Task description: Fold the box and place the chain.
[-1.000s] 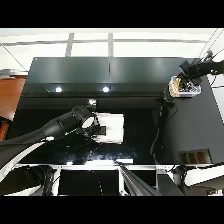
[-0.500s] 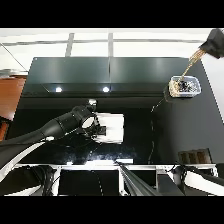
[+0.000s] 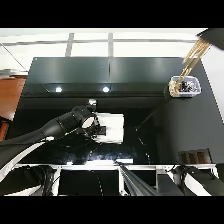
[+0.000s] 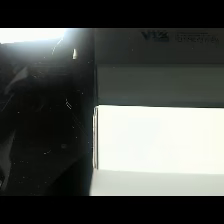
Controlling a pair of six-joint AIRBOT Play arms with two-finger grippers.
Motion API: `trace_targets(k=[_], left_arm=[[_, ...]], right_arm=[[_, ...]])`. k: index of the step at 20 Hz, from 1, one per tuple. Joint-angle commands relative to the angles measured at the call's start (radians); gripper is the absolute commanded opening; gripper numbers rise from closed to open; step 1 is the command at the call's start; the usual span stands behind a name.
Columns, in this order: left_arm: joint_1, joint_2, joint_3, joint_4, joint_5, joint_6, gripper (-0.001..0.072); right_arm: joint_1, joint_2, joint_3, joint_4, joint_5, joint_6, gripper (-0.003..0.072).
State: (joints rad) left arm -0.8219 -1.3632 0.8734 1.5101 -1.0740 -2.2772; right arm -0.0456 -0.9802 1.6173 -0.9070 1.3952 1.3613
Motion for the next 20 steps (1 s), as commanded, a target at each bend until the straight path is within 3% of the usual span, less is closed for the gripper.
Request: trace_targets(k=[1, 4, 9, 15, 20], left_arm=[[0.000, 0.000, 0.001, 0.003, 0.016, 0.000, 0.0032], [0.000, 0.000, 0.001, 0.000, 0.018, 0.000, 0.0032], [0.000, 0.000, 0.001, 0.000, 0.017, 0.000, 0.0032], [0.000, 0.000, 0.001, 0.000, 0.017, 0.000, 0.0032], [0.000, 0.000, 0.001, -0.001, 0.017, 0.000, 0.0032]], right_arm=[[0.169, 0.024, -0.024, 0.014, 0.074, -0.013, 0.0022], [0.317, 0.024, -0.107, 0.012, 0.067, -0.014, 0.0022], [0.504, 0.023, -0.294, 0.013, -0.043, -0.012, 0.0022], [0.655, 0.018, -0.508, 0.020, -0.198, 0.018, 0.0023], [0.740, -0.039, -0.602, 0.021, -0.285, 0.027, 0.0023]])
